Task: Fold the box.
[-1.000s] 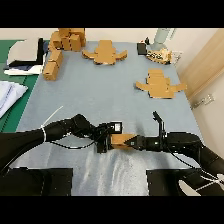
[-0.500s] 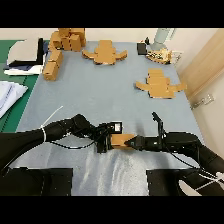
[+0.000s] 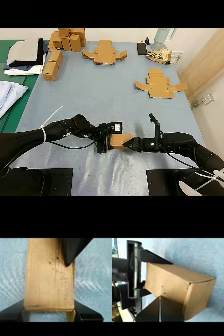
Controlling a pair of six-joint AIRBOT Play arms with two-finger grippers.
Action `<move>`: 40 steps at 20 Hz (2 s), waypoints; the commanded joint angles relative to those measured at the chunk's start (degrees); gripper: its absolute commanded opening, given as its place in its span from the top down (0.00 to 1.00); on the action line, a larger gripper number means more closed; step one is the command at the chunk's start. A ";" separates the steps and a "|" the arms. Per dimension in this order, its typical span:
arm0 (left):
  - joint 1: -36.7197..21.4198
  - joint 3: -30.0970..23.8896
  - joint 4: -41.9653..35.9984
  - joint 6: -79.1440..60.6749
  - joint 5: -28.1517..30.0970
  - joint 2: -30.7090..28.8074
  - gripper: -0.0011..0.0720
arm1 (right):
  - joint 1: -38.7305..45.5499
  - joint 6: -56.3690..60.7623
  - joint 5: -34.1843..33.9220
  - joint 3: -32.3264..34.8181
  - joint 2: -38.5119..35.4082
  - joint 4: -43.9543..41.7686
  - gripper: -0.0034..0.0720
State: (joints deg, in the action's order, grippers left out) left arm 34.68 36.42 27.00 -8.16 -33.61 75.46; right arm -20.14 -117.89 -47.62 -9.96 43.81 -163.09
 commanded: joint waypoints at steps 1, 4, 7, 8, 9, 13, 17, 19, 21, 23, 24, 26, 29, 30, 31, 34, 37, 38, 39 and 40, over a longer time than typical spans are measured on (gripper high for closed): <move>-0.02 0.04 -0.04 0.09 0.00 0.02 0.32 | -0.33 0.00 0.87 0.04 0.92 0.22 0.95; -0.02 0.04 -0.07 0.07 -0.02 0.02 0.32 | -0.33 -0.02 1.73 0.02 0.98 0.20 0.95; -0.02 0.04 -0.07 0.09 -0.02 0.02 0.32 | -0.33 -0.22 1.07 0.02 -0.61 0.20 0.95; -0.02 0.04 -0.07 0.09 -0.02 0.02 0.32 | -0.33 -0.20 1.05 0.02 -2.23 0.20 0.95; -0.02 0.04 -0.04 0.07 -0.02 0.02 0.32 | -0.33 -0.15 1.09 0.02 -4.00 0.20 0.95; -0.02 0.04 -0.04 0.07 0.00 0.02 0.32 | -0.33 0.98 1.14 0.02 -9.73 0.24 0.95; -0.02 0.04 -0.07 0.07 -0.02 0.02 0.32 | -0.33 0.96 1.18 0.02 -10.32 0.22 0.95; -0.02 0.04 -0.07 0.09 0.00 0.02 0.32 | -1.22 0.98 1.60 -0.22 -10.32 0.11 0.95; -0.02 0.04 -0.04 0.07 0.00 0.02 0.32 | -5.60 2.40 5.62 -0.22 -10.32 0.28 0.95; -0.02 0.04 -0.07 0.07 0.00 0.02 0.32 | -13.07 7.10 14.56 -0.22 -10.29 1.84 0.95; -0.02 0.04 -0.07 0.07 0.00 0.02 0.32 | -16.46 9.60 18.64 -0.22 -10.19 2.51 0.95; -0.02 0.04 -0.04 0.09 -0.02 0.02 0.32 | -22.16 14.03 25.05 -0.22 -9.11 3.23 0.95; -0.02 0.04 -0.04 0.07 0.00 0.02 0.32 | -26.51 16.06 29.75 -1.57 -5.25 2.99 0.95; -0.02 0.04 -0.07 0.09 -0.02 0.02 0.32 | -26.91 16.06 30.64 -2.49 -3.98 3.02 0.95; -0.02 0.04 -0.07 0.07 -0.02 0.02 0.32 | -27.02 16.04 31.19 -3.48 -2.82 3.04 0.95; -0.02 0.04 -0.04 0.07 -0.02 0.02 0.32 | -27.34 16.04 31.06 -5.11 -0.52 3.19 0.95; -0.02 0.04 -0.04 0.07 0.00 0.02 0.32 | -28.22 16.06 30.64 -5.09 -0.13 3.26 0.95; -0.02 0.04 -0.07 0.09 -0.02 0.02 0.32 | -28.22 16.06 30.64 -5.07 -0.04 3.28 0.95; -0.02 0.04 -0.04 0.09 0.00 0.02 0.32 | -28.20 16.06 30.67 -5.07 0.17 3.28 0.95; -0.02 0.04 -0.07 0.07 0.00 0.02 0.32 | -28.20 16.06 30.69 -5.07 0.52 3.30 0.95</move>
State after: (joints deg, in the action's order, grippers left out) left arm 34.68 36.42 26.94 -8.08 -33.63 75.46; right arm -47.99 -102.02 -17.23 -14.81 43.55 -159.85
